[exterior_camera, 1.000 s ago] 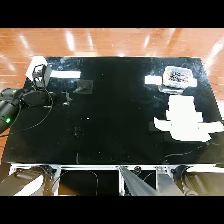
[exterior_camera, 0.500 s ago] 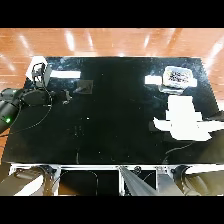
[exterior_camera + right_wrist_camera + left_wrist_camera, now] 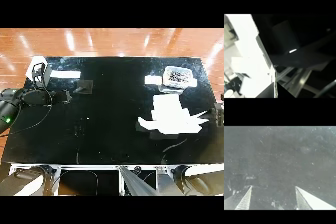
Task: Fold the box and place the chain.
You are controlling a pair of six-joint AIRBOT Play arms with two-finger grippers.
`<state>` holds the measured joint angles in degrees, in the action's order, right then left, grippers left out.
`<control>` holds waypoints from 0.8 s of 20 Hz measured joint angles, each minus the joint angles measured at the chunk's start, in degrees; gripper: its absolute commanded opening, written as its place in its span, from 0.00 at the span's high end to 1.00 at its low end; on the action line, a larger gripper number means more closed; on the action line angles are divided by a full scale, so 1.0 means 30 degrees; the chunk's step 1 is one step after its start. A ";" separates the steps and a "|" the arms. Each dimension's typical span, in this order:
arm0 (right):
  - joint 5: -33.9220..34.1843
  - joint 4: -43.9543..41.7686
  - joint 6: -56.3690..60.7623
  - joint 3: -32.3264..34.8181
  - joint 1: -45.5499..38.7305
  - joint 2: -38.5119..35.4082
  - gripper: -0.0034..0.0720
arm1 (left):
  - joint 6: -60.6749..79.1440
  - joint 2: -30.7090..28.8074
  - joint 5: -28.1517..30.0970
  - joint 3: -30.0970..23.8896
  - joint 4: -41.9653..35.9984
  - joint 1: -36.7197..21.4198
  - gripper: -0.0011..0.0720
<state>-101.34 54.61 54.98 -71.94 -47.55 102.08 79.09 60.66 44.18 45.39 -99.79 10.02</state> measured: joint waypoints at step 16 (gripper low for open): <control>1.8163 -0.7606 -0.0175 1.5198 1.8775 -1.7180 0.92 | 0.3220 0.0204 0.2098 -0.0270 -0.3548 0.1056 0.13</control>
<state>-46.85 31.79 54.46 -26.35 8.78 50.54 88.75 61.28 50.48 44.58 -110.43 13.19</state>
